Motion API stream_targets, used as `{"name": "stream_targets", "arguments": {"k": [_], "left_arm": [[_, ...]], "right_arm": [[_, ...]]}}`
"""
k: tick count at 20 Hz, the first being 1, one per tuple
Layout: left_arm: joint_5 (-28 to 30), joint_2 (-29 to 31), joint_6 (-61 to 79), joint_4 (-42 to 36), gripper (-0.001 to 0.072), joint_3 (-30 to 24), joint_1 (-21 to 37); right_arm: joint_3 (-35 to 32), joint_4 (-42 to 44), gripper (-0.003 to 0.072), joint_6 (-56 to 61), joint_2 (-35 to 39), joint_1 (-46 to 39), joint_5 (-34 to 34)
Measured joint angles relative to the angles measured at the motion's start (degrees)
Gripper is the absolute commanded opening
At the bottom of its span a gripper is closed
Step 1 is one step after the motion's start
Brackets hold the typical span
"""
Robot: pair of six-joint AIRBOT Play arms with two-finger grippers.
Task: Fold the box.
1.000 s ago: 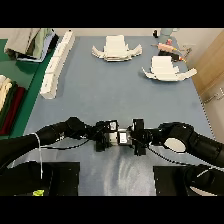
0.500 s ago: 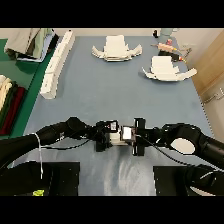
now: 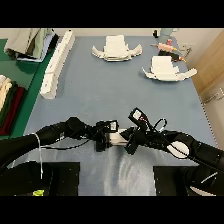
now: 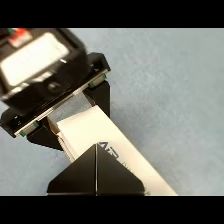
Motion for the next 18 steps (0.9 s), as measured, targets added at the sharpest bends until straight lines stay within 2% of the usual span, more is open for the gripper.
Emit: {"name": "stream_targets", "arguments": {"k": [10, 18], "left_arm": [[-0.02, 0.00, -0.02, 0.02, 0.0424, 0.00, 0.00], [-0.02, -0.02, -0.02, 0.02, 0.0424, 0.00, 0.00]], "right_arm": [[-6.16, 5.62, 0.0001, 2.01, -0.26, 0.92, -5.57], [-7.28, 6.64, 0.0001, 2.14, -1.95, 0.94, -6.82]]}}
